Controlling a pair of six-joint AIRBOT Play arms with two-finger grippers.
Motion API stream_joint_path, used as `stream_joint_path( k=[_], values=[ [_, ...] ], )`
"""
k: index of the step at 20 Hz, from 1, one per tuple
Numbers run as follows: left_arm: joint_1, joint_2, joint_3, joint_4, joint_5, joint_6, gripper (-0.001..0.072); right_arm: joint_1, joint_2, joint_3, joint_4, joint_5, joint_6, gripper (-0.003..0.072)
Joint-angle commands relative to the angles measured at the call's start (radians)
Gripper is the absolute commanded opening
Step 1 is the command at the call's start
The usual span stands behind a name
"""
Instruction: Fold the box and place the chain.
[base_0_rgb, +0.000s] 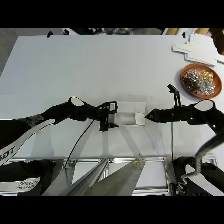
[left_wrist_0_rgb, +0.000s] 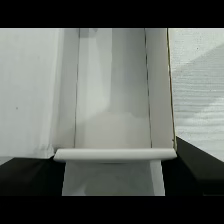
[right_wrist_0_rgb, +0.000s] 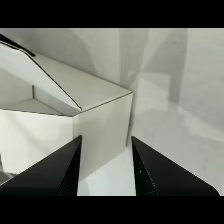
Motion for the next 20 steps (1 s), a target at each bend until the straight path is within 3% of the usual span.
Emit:
stream_joint_path(
  k=[1, 7, 10, 15, 18, 20],
  values=[
    [0.000, 0.000, 0.001, -0.003, 0.000, -0.001, 0.0083, 0.010, 0.035, 0.000, -0.040, 0.005, -0.003, 0.0361],
    [-0.001, 0.000, 0.001, -0.003, 0.000, -0.001, 0.0083, -0.020, 0.072, 0.000, -0.103, 0.018, 0.053, 0.0358],
    [-0.001, 0.000, 0.001, -0.003, 0.000, -0.001, 0.0083, -0.020, 0.072, 0.000, -0.084, 0.047, 0.053, 0.0358],
    [0.000, 0.000, 0.001, -0.003, 0.000, -0.001, 0.0083, 0.003, 0.072, 0.001, -0.009, -0.003, 0.052, 0.0370],
    [0.000, 0.000, 0.001, -0.003, 0.000, -0.001, 0.0083, 0.132, 0.066, 0.023, -0.074, -0.085, 0.104, 0.0422],
    [-0.001, 0.000, 0.001, -0.003, 0.000, -0.001, 0.0083, 0.207, 0.041, 0.058, -0.182, -0.146, 0.281, 0.0616]
  ],
)
